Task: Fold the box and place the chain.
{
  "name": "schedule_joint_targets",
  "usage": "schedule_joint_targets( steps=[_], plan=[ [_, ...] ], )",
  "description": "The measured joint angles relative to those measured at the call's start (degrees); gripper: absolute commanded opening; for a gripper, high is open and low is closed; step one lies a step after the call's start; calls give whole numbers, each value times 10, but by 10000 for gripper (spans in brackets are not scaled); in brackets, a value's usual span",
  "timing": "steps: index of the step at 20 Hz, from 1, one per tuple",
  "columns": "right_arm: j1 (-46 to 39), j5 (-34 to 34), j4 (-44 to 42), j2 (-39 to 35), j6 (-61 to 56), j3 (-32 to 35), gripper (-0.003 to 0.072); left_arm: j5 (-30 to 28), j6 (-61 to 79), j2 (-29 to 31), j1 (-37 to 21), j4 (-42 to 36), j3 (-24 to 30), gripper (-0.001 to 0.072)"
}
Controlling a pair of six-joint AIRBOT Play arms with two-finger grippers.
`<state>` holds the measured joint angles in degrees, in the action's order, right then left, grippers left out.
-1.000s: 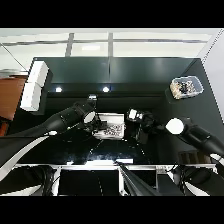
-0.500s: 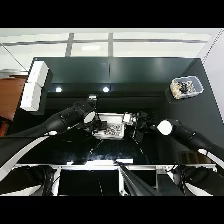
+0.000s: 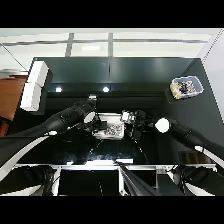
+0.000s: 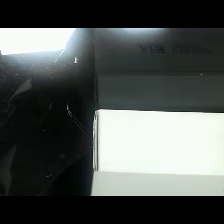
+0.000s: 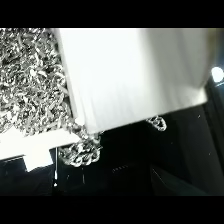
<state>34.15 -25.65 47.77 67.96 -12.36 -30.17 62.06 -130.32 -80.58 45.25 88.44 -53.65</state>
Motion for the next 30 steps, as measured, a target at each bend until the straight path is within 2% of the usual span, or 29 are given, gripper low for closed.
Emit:
schedule_joint_targets(
  steps=[7, 11, 12, 15, 16, 17, 21, 25, 30],
  plan=[
    [10, 1, -15, 14, 8, -4, 652, 0, 0, 0, 0, 1, 0, 31],
    [21, 16, -14, 20, 14, -4, 156, 0, -1, 0, 0, 2, 0, 30],
    [22, 24, -11, 21, 15, -4, 115, 0, 0, 0, 0, 2, 0, 30],
    [24, 30, -11, 21, 17, -4, 114, 0, 0, 0, 0, 2, 0, 31],
    [24, 30, -10, 20, 17, -4, 93, 0, 0, 0, 0, 2, 0, 31],
    [24, 29, -10, 17, 14, -4, 19, 0, 0, 0, 0, 2, 0, 30],
    [19, 20, 4, -4, -11, -4, 19, 0, 0, 0, 0, 2, 0, 30],
    [0, -5, 49, -59, -82, -4, 18, 0, 0, 0, 0, 2, 0, 30],
    [-28, -54, 95, -176, -226, -5, 19, 0, 0, 0, 0, 2, 0, 31]
  ],
)
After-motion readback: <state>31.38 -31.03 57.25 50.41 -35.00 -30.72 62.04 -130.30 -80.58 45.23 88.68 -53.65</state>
